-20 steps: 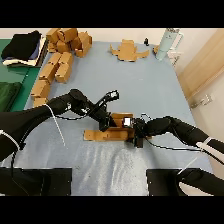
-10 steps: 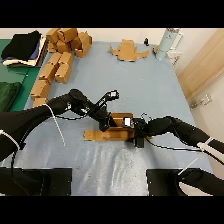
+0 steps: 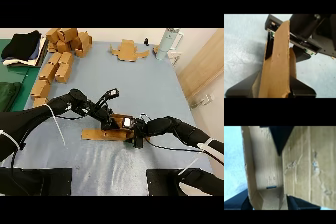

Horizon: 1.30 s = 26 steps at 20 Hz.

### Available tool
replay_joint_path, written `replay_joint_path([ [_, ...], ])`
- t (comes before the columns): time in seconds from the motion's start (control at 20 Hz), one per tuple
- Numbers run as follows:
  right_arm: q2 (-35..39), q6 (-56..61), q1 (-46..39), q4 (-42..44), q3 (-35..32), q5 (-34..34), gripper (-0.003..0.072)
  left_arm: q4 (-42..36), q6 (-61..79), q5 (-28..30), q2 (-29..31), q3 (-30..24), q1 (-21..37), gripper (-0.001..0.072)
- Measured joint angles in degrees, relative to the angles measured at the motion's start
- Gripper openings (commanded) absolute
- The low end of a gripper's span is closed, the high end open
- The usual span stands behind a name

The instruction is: Fold the box.

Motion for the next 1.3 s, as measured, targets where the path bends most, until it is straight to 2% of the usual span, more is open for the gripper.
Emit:
replay_joint_path([
  [0.4,0.0,0.1,0.0,-0.9,0.0,0.0,0.0529,9.1,-10.6,0.6,0.6,0.2,0.0,0.0419],
  [0.45,0.0,0.1,0.0,-1.0,0.0,0.0,0.0529,10.5,-11.7,0.7,1.0,0.4,0.0,0.0466],
  [0.5,0.0,0.2,0.0,-1.0,0.0,0.0,0.0548,11.5,-12.5,0.7,1.4,0.7,0.0,0.0552],
  [0.6,0.0,0.2,0.0,-1.3,0.0,0.0,0.0673,12.8,-14.0,0.9,2.3,1.2,0.0,0.0554],
  [0.65,0.0,0.2,0.0,-1.3,0.0,0.0,0.0675,13.3,-14.8,1.4,2.7,1.4,0.0,0.0554],
  [1.05,0.1,0.2,0.0,-1.4,0.0,0.0,0.0663,14.5,-17.3,2.4,3.7,1.7,0.0,0.0545],
  [1.1,0.1,0.2,0.0,-1.4,0.0,0.0,0.0639,14.7,-17.4,2.4,3.7,1.7,0.0,0.0545],
  [1.15,0.0,0.2,0.0,-1.4,0.0,0.0,0.0575,15.0,-17.5,2.5,3.8,1.7,0.0,0.0545],
  [1.3,0.0,0.2,0.0,-1.4,0.0,0.0,0.0575,17.8,-19.4,2.8,4.2,2.1,0.0,0.0546],
])
